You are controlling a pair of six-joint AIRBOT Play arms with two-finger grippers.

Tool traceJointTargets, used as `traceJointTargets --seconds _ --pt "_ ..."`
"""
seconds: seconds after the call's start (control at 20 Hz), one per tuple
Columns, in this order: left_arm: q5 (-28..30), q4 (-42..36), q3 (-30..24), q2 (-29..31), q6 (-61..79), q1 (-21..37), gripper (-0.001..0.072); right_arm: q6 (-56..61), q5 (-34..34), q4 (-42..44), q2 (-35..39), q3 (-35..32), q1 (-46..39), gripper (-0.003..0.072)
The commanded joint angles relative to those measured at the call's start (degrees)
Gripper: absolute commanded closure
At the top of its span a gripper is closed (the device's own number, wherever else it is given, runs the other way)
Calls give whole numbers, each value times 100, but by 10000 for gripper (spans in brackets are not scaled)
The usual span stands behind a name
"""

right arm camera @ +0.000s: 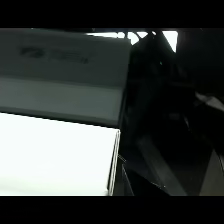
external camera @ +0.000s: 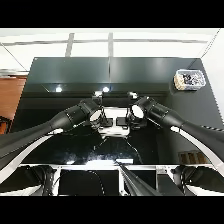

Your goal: Fold the box and place the chain.

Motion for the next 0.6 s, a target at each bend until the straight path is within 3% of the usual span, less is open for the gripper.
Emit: traceJointTargets --seconds 0.0,0.05,0.35,0.4,0.5,0.55 --pt "0 2 2 0 -2 7 680 144 105 -76 -81 52 26 416" --pt "0 2 2 0 -2 7 680 175 153 -138 -81 52 26 444" --pt "0 4 2 0 -2 7 681 356 188 -262 -131 52 26 445" --pt "0 2 2 0 -2 7 680 372 188 -234 -153 52 35 550" --pt "-2 0 2 0 -2 7 680 374 157 -223 -175 55 74 673" --pt "-2 2 2 0 -2 7 680 380 160 -225 -184 55 87 677"
